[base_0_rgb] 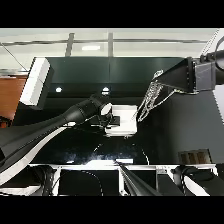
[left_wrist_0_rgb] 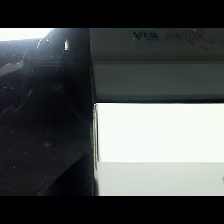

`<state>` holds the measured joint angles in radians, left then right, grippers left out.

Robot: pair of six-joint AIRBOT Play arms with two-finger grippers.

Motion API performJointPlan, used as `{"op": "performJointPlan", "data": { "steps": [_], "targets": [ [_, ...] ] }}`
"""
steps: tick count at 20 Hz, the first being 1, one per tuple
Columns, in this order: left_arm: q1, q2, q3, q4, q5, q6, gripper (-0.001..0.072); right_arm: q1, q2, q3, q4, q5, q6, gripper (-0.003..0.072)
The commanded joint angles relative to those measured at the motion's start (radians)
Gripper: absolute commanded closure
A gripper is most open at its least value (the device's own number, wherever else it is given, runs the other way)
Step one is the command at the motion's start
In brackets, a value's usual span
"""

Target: Fold the box and place the chain.

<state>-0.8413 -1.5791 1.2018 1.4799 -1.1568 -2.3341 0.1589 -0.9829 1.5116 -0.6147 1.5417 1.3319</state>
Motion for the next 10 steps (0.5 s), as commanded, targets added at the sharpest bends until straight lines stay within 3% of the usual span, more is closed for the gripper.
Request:
{"op": "performJointPlan", "data": {
  "steps": [1, 10],
  "targets": [
    [0.0, 0.0, 0.0, 0.0, 0.0, 0.0, 0.0682, 0.003, -0.004, -0.056, 0.016, -0.028, 0.019, 0.0681],
    [0.0, 0.0, 0.0, 0.0, 0.0, 0.0, 0.0682, 0.145, -0.005, -0.397, 0.013, -0.257, 0.037, 0.068]
  ]
}}
